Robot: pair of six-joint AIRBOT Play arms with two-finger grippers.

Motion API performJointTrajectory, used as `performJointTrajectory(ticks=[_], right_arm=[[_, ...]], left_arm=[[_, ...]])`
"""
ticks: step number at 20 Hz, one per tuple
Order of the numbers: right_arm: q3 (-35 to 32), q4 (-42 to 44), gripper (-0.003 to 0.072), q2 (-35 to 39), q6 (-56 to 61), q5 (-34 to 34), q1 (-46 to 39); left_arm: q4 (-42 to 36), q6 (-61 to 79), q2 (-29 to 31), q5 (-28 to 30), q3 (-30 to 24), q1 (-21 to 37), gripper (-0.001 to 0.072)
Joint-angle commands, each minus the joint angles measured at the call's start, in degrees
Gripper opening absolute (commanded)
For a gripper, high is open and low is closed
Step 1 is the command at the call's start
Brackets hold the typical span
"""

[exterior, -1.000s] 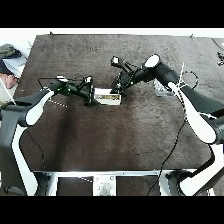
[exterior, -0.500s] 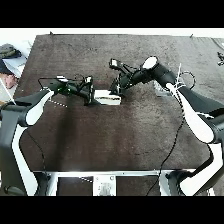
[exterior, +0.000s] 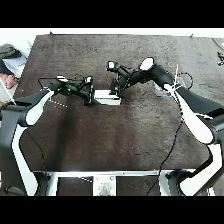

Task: Fold the box and place the chain.

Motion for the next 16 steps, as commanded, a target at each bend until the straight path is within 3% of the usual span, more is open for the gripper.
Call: performJointTrajectory(ticks=[1, 8, 16], right_arm=[[0.0, -0.63, 0.0279, 0.2, 0.07, -1.25, 0.17], [0.0, -3.98, 0.0173, 0.2, 0.7, 0.87, 0.55], [0.0, -8.31, 0.0175, 0.22, 2.25, -3.26, 2.49]], left_arm=[[0.02, 0.02, 0.0, -0.04, -0.02, 0.07, 0.0278], [0.02, 0.02, 0.0, -0.02, -0.02, 0.04, 0.0278], [0.0, 0.02, -0.02, -0.04, -0.02, 0.04, 0.0278]])
